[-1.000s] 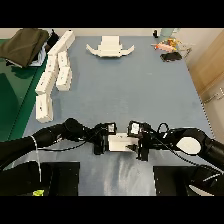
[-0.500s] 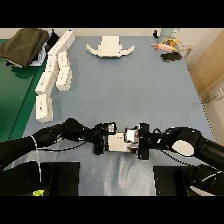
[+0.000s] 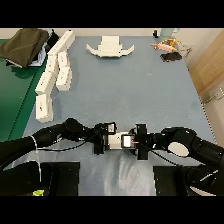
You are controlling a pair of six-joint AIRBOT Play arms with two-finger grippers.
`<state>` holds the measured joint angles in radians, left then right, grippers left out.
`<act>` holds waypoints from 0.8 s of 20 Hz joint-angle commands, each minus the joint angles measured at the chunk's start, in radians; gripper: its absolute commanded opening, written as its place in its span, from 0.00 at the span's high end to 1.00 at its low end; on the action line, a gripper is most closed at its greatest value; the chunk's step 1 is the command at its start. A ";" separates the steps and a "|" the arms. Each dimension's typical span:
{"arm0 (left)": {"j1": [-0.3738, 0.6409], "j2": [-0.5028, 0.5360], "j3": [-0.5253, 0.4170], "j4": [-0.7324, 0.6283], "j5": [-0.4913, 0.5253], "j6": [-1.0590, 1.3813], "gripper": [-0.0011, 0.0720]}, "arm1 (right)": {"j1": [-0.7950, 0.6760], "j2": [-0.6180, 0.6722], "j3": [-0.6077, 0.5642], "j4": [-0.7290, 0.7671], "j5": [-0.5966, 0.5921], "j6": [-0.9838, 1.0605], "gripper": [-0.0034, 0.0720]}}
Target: Fold the box.
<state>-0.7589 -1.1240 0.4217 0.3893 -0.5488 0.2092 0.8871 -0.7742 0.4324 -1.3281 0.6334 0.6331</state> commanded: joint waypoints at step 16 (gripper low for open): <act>0.000 0.000 0.001 0.000 -0.003 0.000 0.26 | 0.057 0.023 0.001 -0.037 -0.023 -0.001 0.36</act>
<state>-0.7586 -1.1240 0.4217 0.3889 -0.5522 0.2089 0.9428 -0.7658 0.4320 -1.3796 0.6189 0.6308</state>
